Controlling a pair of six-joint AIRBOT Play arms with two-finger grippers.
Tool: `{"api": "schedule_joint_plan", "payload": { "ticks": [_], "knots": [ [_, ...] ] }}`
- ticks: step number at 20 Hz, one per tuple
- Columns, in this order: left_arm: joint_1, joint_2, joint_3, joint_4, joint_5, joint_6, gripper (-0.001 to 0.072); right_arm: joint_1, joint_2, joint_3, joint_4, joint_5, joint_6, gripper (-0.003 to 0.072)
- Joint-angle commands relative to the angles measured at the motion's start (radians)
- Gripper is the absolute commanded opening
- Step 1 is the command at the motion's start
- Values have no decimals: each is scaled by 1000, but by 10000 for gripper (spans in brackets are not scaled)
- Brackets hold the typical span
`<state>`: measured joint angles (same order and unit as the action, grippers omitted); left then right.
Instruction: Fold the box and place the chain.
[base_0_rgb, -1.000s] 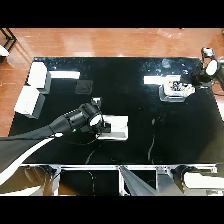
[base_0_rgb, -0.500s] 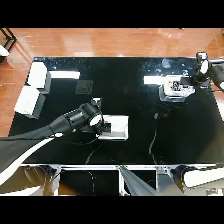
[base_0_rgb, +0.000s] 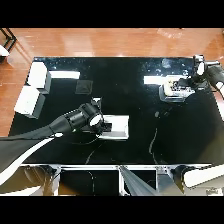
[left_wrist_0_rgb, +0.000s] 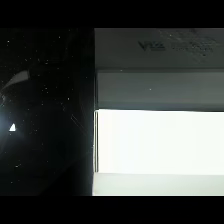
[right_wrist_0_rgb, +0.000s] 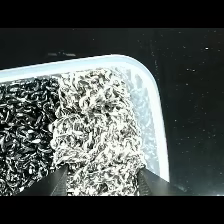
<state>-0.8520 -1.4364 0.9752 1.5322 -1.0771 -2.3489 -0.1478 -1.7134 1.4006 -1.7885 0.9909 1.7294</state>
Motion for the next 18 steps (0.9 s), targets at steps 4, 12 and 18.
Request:
{"api": "schedule_joint_plan", "payload": {
  "ticks": [4, 12, 18],
  "knots": [
    [1, 0, 0, 1, -2, 0, 20, -1, -10, 2, 26, 56, -25, 24],
    [1, 0, 0, 1, -5, 0, 20, -32, 106, 2, 91, 42, -92, 22],
    [1, 0, 0, 0, -5, 0, 20, -94, 164, 2, 226, 51, -158, 22]
  ]
}}
